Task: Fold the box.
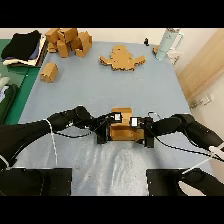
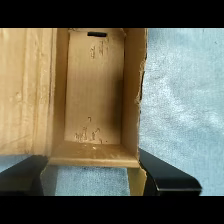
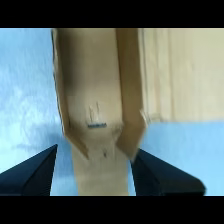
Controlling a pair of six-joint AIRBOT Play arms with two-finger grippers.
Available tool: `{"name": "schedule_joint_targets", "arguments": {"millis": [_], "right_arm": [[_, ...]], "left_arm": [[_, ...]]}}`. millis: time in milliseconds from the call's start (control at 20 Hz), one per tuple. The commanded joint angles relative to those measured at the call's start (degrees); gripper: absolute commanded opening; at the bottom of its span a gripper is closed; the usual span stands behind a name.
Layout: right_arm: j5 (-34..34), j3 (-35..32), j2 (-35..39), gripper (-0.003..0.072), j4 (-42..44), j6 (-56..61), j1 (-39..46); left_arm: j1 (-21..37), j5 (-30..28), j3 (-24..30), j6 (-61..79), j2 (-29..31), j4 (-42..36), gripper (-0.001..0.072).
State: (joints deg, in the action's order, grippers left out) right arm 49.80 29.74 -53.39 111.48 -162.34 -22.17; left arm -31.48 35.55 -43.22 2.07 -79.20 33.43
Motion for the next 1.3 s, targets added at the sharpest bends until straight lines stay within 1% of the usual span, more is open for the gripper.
{"name": "schedule_joint_targets", "arguments": {"millis": [0,100,200,350,450,500,650,750,850,950,1150,1250], "right_arm": [[5.27,0.07,5.16,0.0712,-3.82,7.78,-0.04],[8.52,0.07,7.93,0.0712,-2.25,14.78,-0.07],[12.66,0.07,9.99,0.0710,1.44,24.00,-0.07],[17.18,0.07,11.32,0.0710,8.57,30.67,-0.09],[18.21,0.04,11.39,0.0710,13.79,35.12,-0.09],[18.21,0.04,11.39,0.0710,14.86,37.24,-0.09],[18.18,0.04,11.39,0.0710,14.99,49.03,-0.09],[18.16,0.04,11.39,0.0710,15.02,54.60,-0.09],[18.01,0.07,11.39,0.0710,15.02,57.48,-0.09],[17.49,0.04,11.39,0.0710,15.04,57.55,-0.09],[16.46,0.04,11.39,0.0710,15.19,58.23,-0.09],[16.20,0.04,11.37,0.0710,15.19,58.23,-0.09]], "left_arm": [[0.04,-0.04,-0.07,0.00,0.00,0.00,0.0466],[0.04,-0.04,-0.07,0.00,0.00,0.00,0.0466],[0.04,-0.04,-0.07,0.00,0.00,0.00,0.0467],[0.04,-0.04,-0.07,0.00,0.02,0.00,0.0466],[0.04,-0.04,-0.07,0.00,0.00,0.00,0.0466],[0.04,-0.04,-0.07,0.00,0.00,0.00,0.0466],[0.04,-0.04,-0.07,0.00,0.00,0.00,0.0466],[0.04,-0.04,-0.07,0.00,0.00,0.00,0.0466],[0.07,-0.04,-0.07,-0.02,0.02,0.00,0.0466],[0.15,0.07,-0.07,-0.13,0.15,0.26,0.0467],[0.15,2.73,-0.04,-5.25,2.40,4.74,0.0466],[0.15,3.04,-0.04,-7.98,3.56,7.04,0.0466]]}}
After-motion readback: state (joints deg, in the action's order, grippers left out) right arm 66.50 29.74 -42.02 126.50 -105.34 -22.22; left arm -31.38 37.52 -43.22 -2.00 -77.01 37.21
